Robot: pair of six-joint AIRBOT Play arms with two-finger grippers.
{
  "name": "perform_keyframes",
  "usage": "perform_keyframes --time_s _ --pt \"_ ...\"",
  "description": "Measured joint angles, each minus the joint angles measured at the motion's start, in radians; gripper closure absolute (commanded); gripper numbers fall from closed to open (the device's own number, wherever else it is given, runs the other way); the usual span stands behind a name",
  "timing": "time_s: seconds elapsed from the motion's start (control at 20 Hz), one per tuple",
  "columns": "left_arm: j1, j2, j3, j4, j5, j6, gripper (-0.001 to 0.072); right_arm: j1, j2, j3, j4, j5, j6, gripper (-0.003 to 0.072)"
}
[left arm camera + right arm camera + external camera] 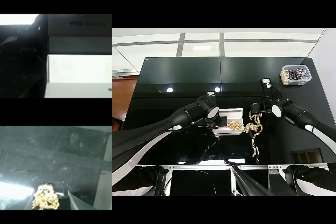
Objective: Fold the box and place the chain.
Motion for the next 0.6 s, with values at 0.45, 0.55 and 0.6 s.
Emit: perform_keyframes --time_s 0.45,0.55,0.6 --pt "0.0 0.0 0.0 0.0 0.0 0.0 0.0677 0.023 -0.001 0.001 -0.024 0.064 0.005 0.0628" --pt "0.0 0.0 0.0 0.0 0.0 0.0 0.0677 0.024 0.0 0.003 -0.027 0.083 0.003 0.0681" --pt "0.0 0.0 0.0 0.0 0.0 0.0 0.0677 0.024 0.001 0.006 -0.027 0.094 0.001 0.067"
